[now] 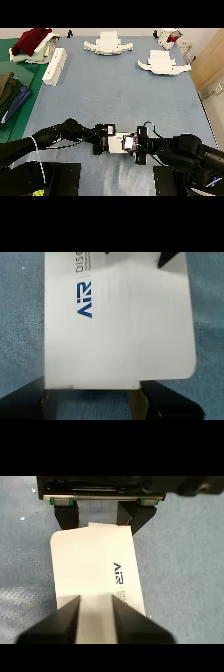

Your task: Fold the box.

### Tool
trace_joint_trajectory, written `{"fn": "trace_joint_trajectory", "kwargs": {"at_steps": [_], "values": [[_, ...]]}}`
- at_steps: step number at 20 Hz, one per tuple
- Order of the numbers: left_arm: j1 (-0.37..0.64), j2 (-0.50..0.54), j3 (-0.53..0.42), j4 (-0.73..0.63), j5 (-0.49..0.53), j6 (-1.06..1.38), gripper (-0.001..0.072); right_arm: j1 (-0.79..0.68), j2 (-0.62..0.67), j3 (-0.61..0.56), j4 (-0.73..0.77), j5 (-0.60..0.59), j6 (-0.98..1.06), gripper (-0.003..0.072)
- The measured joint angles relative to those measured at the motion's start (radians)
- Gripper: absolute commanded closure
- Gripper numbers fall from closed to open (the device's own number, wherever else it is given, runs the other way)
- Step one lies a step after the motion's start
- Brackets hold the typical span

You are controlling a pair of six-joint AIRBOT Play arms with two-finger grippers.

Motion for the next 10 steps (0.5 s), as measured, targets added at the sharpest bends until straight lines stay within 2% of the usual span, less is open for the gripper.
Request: {"fn": "trace_joint_trajectory", "kwargs": {"at_steps": [3, 4, 5, 7, 9, 10], "values": [[0.0, 0.0, 0.0, 0.0, 0.0, 0.0, 0.0231, 0.012, -0.002, -0.004, -0.052, 0.027, 0.015, 0.0214], [0.0, 0.0, 0.0, 0.0, 0.0, 0.0, 0.0231, 0.013, -0.002, -0.005, -0.063, 0.034, 0.019, 0.0143], [0.0, 0.0, 0.0, 0.0, 0.0, 0.0, 0.0231, 0.014, -0.003, -0.006, -0.077, 0.037, 0.02, 0.012], [0.0, 0.0, 0.0, 0.0, 0.0, 0.0, 0.0231, 0.016, -0.011, -0.006, -0.088, 0.043, 0.023, 0.0124], [0.0, 0.0, 0.0, 0.0, 0.0, 0.0, 0.0231, 0.018, -0.029, -0.006, -0.095, 0.046, 0.024, 0.0181], [0.0, 0.0, 0.0, 0.0, 0.0, 0.0, 0.0231, 0.018, -0.04, -0.004, -0.098, 0.047, 0.026, 0.0181]]}}
